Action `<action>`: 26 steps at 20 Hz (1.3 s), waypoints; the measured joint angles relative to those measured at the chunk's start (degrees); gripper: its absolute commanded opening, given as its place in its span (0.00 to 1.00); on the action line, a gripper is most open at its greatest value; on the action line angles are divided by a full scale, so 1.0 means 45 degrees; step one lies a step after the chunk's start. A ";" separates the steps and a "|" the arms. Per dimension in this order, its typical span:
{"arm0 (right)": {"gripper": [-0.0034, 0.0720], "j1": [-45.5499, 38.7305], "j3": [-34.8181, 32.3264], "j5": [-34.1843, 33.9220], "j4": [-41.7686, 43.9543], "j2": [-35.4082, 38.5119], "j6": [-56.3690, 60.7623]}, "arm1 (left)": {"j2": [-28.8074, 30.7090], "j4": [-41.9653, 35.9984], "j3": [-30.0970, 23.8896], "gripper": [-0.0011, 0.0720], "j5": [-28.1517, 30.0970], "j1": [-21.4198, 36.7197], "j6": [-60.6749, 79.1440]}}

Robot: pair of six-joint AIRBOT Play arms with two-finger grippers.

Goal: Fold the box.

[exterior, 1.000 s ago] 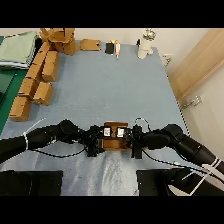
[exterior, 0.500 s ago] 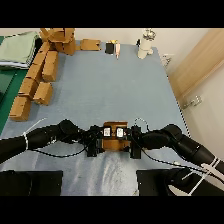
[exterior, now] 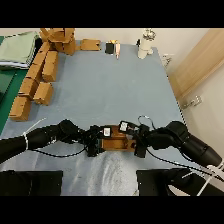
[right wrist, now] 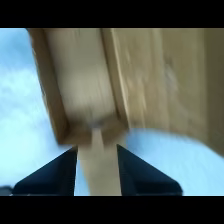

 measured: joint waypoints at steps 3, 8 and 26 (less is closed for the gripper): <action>0.15 -0.0053 0.0636 -0.2089 -0.2526 0.0792 0.3526 | 0.0000 0.0005 0.0000 0.68 -0.0010 0.0000 0.0005; 0.07 -0.1574 0.0665 -0.4245 -0.4862 0.1472 0.9194 | 0.0000 0.0010 0.0000 0.68 -0.0015 0.0000 0.0024; 0.05 -0.3910 -0.1894 -0.0340 0.0500 0.1598 1.2084 | 0.0000 0.0010 0.0000 0.68 -0.0029 0.0000 0.0029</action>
